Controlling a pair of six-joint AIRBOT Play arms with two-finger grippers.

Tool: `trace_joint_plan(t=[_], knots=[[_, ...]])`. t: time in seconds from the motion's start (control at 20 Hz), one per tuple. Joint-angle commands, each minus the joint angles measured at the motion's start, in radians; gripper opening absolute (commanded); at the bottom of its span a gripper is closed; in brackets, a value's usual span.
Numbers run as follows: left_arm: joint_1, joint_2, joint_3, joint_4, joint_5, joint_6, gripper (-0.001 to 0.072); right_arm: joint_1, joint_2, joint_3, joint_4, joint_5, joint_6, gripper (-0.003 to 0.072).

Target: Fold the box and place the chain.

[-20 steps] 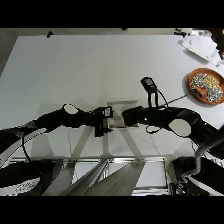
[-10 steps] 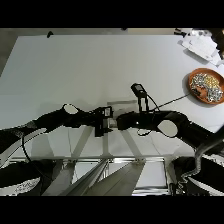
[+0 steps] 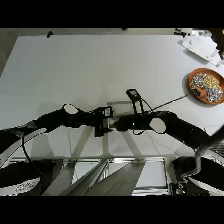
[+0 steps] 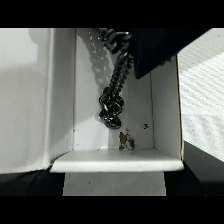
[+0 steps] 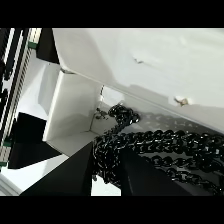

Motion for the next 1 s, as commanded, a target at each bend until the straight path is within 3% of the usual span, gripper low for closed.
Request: trace_joint_plan(t=[0.0, 0.1, 0.2, 0.25, 0.6, 0.95], knots=[[0.001, 0.000, 0.000, 0.000, 0.000, 0.000, 0.0012, 0.001, -0.006, -0.001, 0.000, -0.012, 0.000, 0.0058], [0.001, 0.000, 0.000, 0.000, 0.000, 0.000, 0.0012, 0.001, -0.006, -0.001, 0.000, -0.018, 0.000, 0.0062], [0.001, 0.000, 0.000, 0.000, 0.000, 0.000, 0.0012, 0.001, -0.006, -0.001, 0.000, -0.037, 0.001, 0.0214], [0.001, 0.000, 0.000, 0.000, 0.000, 0.000, 0.0012, 0.001, -0.006, 0.000, 0.000, -0.043, 0.001, 0.0236], [0.001, 0.000, 0.000, 0.000, 0.000, 0.000, 0.0012, -0.008, 0.038, 0.000, -0.053, -0.021, 0.000, 0.0234], [0.001, 0.000, 0.000, 0.000, 0.000, 0.000, 0.0012, -0.289, 0.303, 0.000, -0.262, 0.272, 0.005, 0.0215]])
